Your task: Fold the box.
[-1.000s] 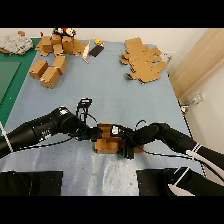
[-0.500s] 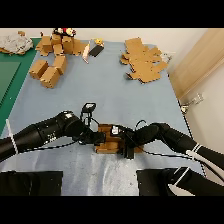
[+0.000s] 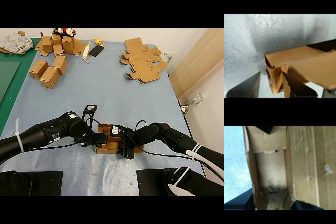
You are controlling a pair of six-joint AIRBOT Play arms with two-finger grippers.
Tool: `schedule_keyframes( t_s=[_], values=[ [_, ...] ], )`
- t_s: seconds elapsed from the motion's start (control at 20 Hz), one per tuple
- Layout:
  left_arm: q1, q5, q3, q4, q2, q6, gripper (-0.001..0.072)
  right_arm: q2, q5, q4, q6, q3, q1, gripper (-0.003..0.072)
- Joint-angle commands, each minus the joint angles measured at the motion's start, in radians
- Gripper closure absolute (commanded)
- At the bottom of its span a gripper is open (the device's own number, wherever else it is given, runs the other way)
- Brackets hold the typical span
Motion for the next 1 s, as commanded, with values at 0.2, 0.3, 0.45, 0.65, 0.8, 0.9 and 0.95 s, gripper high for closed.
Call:
schedule_keyframes(
  t_s=[0.2,0.3,0.45,0.65,0.8,0.9,0.95],
  values=[
    [-0.019,-0.061,0.085,0.039,-0.095,-0.093,0.0290,0.000,0.001,0.000,0.000,0.001,0.001,0.0235],
    [-0.026,-0.063,0.099,0.041,-0.118,-0.106,0.0290,0.000,0.000,0.000,0.000,0.001,0.001,0.0235],
    [-0.038,-0.068,0.105,0.041,-0.129,-0.122,0.0291,0.000,0.000,0.000,0.000,0.000,0.001,0.0235],
    [-0.038,-0.072,0.104,0.046,-0.131,-0.141,0.0410,0.000,0.000,0.000,0.000,0.001,0.001,0.0234],
    [-0.038,-0.067,0.104,0.049,-0.131,-0.142,0.0428,0.000,0.000,0.000,0.000,0.000,0.001,0.0235],
    [-0.038,-0.065,0.104,0.051,-0.131,-0.138,0.0691,0.000,0.000,0.000,0.000,0.000,0.001,0.0234],
    [-0.038,-0.056,0.104,0.049,-0.131,-0.143,0.0700,0.000,0.000,0.000,0.000,0.000,0.001,0.0235]
  ],
)
